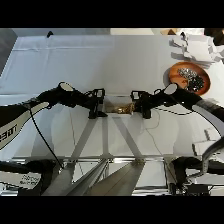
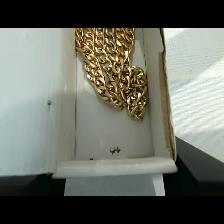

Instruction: Fold the box and place the chain.

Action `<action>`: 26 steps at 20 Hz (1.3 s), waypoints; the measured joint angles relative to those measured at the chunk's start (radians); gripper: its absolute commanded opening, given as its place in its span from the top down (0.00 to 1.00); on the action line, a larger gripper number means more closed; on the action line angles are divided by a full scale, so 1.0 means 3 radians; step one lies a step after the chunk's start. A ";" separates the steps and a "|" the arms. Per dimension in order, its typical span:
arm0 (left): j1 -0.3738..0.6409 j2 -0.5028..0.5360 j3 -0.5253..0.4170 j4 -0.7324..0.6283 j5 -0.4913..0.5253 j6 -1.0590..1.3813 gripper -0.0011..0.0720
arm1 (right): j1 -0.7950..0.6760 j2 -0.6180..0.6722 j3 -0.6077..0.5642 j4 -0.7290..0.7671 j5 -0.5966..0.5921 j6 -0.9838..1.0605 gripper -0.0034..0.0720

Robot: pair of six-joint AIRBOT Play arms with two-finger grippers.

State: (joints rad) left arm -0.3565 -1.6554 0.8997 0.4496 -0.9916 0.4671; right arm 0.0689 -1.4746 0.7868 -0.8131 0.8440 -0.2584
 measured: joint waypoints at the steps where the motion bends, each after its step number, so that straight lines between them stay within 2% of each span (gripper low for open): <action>1: 0.0000 0.0000 0.0000 0.0000 0.0001 0.0000 0.61 | 0.0003 0.0041 -0.0003 -0.0031 -0.0032 0.0010 0.94; 4: 0.0000 0.0000 0.0000 0.0000 0.0001 0.0000 0.61 | 0.0001 0.0231 -0.0001 -0.0183 -0.0131 0.0183 0.94; 9: 0.0000 0.0000 0.0000 -0.0001 0.0001 0.0000 0.61 | 0.0001 0.0678 -0.0003 -0.0532 -0.0028 0.0581 0.94; 14: 0.0000 0.0000 0.0000 -0.0001 0.0001 -0.0001 0.61 | 0.0076 0.1156 -0.0001 -0.0618 0.0123 0.0875 0.94; 18: 0.0000 0.0000 0.0000 -0.0001 0.0001 -0.0001 0.61 | 0.0300 0.1331 0.0003 -0.0506 0.0127 0.1035 0.94; 26: 0.0000 0.0000 0.0000 -0.0001 0.0000 0.0000 0.61 | 0.0890 0.1375 0.0015 0.0008 -0.0613 0.1352 0.94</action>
State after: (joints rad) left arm -0.3565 -1.6554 0.8997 0.4492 -0.9916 0.4671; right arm 0.3359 -1.0622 0.7914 -0.8108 0.6601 0.1471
